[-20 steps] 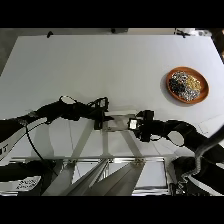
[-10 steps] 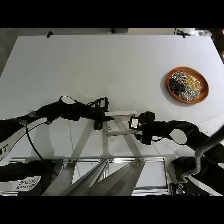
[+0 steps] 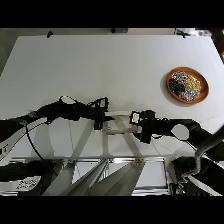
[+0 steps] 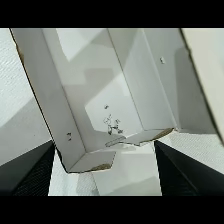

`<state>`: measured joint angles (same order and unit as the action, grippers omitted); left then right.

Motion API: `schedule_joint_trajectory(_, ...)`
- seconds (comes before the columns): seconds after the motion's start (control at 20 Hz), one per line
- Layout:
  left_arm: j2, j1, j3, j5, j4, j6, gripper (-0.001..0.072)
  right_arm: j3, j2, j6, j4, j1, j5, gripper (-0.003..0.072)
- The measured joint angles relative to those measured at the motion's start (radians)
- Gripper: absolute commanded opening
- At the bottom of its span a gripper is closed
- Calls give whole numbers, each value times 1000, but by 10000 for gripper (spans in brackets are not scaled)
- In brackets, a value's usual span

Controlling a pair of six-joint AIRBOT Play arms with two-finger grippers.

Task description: Fold the box and place the chain.

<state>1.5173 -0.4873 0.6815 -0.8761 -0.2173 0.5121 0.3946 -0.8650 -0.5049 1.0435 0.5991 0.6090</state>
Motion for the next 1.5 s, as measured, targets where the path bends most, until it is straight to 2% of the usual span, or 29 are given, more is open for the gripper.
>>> schedule_joint_trajectory(0.95,0,0,0,1,1,0,13,5,-9,-55,2,-40,-61,695)
schedule_joint_trajectory(1.25,0,0,0,1,1,0,13,35,-67,39,-51,-68,-14,695)
schedule_joint_trajectory(1.5,0,0,0,1,1,0,13,90,-114,146,-109,-144,85,695)
